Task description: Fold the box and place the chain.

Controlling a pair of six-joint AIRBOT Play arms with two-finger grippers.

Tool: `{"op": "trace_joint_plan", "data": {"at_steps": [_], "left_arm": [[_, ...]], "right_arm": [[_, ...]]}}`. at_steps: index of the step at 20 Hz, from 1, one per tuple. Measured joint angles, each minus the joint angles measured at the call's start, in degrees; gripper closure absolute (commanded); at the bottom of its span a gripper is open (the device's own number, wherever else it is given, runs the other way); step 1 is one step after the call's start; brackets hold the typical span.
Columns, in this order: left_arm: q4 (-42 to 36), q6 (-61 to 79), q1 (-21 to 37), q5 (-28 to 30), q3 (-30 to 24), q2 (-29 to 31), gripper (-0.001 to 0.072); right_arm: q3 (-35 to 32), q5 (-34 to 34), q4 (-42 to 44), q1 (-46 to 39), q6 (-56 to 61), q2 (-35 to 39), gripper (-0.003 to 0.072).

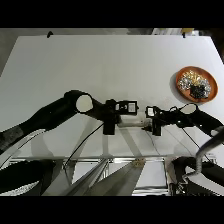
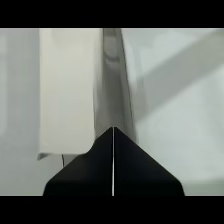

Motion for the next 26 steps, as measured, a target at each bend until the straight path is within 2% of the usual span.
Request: {"op": "trace_joint_plan", "data": {"at_steps": [4, 6, 10, 15, 18, 21, 23, 26], "left_arm": [[-3.21, -5.92, -0.81, 13.88, 0.00, -2.73, 0.0707], [-3.80, -10.29, -0.46, 18.80, 0.00, -3.61, 0.0707], [-3.96, -16.22, 0.87, 23.34, -0.09, -5.22, 0.0706], [-3.78, -18.53, 2.45, 24.98, -0.07, -8.41, 0.0705], [-3.28, -18.80, 2.80, 24.17, -0.07, -9.27, 0.0706], [-0.24, -19.02, 3.78, 20.57, -0.09, -7.34, 0.0706], [3.67, -19.02, 4.57, 15.39, -0.09, -4.50, 0.0706], [11.54, -19.02, 5.14, 2.36, -0.09, -0.70, 0.0706]], "right_arm": [[-0.04, -0.28, -0.04, 0.00, -0.02, 0.00, 0.0350], [-0.04, -0.26, -0.02, 0.00, -0.02, 0.02, 0.0350], [-0.04, -0.31, 0.09, 0.00, -0.02, 0.04, 0.0350], [0.00, -0.22, 0.02, 0.00, -0.04, 0.04, 0.0350], [0.00, -0.20, -0.02, 0.00, -0.04, 0.04, 0.0350], [0.00, -0.17, -0.07, 0.00, -0.09, 0.04, 0.0350], [0.00, -0.17, -0.13, 0.00, -0.11, 0.04, 0.0350], [0.00, -0.15, -0.31, 0.00, -0.15, 0.04, 0.0350]]}}
